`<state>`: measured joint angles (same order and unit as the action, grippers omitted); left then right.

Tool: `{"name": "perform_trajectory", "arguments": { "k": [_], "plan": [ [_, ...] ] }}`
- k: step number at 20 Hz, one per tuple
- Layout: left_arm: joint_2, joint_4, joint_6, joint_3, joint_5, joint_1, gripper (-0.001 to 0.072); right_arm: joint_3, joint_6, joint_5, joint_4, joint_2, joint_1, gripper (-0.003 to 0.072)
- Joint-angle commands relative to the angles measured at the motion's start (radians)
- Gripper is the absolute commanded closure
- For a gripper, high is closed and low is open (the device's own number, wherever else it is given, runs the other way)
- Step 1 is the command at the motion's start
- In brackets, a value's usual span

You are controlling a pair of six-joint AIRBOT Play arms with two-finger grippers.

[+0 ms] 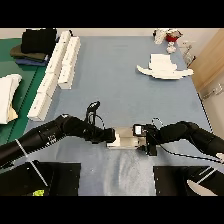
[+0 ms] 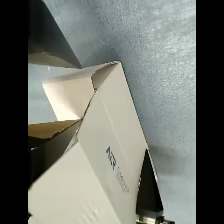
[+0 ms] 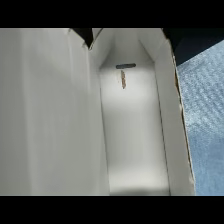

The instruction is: Fold the box.

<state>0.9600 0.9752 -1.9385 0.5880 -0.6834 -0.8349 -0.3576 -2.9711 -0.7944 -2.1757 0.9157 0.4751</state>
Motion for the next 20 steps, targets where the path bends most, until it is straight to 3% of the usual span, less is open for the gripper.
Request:
{"name": "perform_trajectory", "arguments": {
  "k": [1, 9, 12, 14, 18, 20],
  "plan": [
    [0.061, 0.243, -0.283, 0.091, -0.063, -0.078, 0.025, 0.0, 0.0, 0.0, 0.0, 0.0, 0.0, 0.0223],
    [0.28, 0.452, -0.569, 0.297, -0.275, -0.23, 0.0251, 0.0, 0.0, 0.0, 0.0, 0.0, 0.0, 0.0223],
    [0.337, 0.516, -0.647, 0.343, -0.312, -0.263, 0.0252, 0.0, 0.0, 0.0, 0.0, -0.001, 0.0, 0.0223],
    [0.369, 0.533, -0.654, 0.366, -0.322, -0.277, 0.0329, 0.0, 0.0, 0.0, 0.0, -0.001, 0.0, 0.0223],
    [0.404, 0.54, -0.68, 0.387, -0.323, -0.283, 0.033, 0.0, 0.0, 0.0, 0.0, -0.001, 0.0, 0.0223],
    [0.411, 0.54, -0.681, 0.386, -0.323, -0.284, 0.0453, 0.0, 0.0, 0.0, 0.0, -0.001, 0.0, 0.0223]
  ]
}}
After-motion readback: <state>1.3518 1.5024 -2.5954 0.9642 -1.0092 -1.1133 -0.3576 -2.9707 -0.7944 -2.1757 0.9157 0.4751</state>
